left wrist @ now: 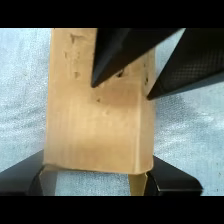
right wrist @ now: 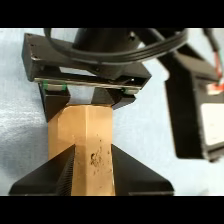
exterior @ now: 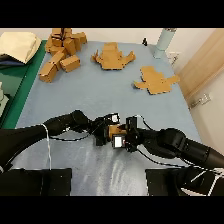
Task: Fold the box.
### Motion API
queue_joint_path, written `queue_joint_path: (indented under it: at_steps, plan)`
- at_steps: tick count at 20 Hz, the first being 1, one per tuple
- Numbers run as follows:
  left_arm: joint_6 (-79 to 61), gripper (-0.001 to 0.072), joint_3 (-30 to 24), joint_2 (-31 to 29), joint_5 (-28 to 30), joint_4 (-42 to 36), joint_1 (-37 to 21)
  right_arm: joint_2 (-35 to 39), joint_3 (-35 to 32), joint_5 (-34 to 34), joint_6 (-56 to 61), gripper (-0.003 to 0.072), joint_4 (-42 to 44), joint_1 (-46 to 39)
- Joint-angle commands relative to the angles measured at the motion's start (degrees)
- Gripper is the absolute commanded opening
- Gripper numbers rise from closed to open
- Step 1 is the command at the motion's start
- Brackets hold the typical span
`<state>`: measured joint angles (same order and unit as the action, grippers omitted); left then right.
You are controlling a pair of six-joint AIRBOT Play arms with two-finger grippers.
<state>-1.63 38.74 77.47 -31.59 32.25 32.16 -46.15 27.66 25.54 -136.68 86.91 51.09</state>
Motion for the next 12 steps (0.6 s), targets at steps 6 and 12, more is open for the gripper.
queue_joint_path:
  at_steps: [6,12]
  plan:
    - [0.0,0.0530,0.0,0.0,0.0,0.0,0.0,0.5,0.0,-1.6,0.8,0.0359,-3.9,-0.1]
    - [0.0,0.0530,0.0,0.0,0.0,0.0,0.0,0.0,0.3,-1.5,2.3,0.0340,-5.4,-0.1]
